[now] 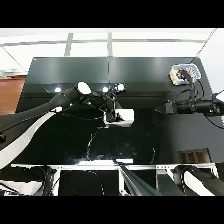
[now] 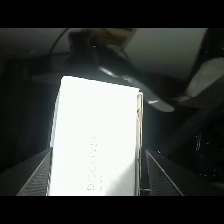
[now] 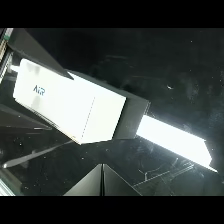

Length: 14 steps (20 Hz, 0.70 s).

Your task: Fold the box and place the chain.

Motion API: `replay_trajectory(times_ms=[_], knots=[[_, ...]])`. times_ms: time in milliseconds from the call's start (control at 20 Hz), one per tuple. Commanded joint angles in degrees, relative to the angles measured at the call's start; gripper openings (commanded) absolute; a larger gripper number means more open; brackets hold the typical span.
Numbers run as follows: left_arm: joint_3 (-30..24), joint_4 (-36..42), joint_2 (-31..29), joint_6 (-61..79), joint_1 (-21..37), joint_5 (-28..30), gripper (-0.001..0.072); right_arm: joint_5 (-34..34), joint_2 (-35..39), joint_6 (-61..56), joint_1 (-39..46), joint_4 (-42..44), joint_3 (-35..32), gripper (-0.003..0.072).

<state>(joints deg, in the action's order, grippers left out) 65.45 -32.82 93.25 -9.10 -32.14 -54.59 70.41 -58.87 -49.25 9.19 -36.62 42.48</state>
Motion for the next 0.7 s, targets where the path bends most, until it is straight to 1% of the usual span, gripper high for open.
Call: replay_trajectory(times_ms=[0,650], knots=[[0.1,0.0,0.0,1.4,0.0,-0.8,0.0707,0.0,0.0,0.0,0.0,-0.1,0.0,0.0014],[0.1,-3.5,0.0,1.4,0.0,-1.6,0.0707,0.0,0.0,0.0,0.0,-0.1,0.0,0.0013]])
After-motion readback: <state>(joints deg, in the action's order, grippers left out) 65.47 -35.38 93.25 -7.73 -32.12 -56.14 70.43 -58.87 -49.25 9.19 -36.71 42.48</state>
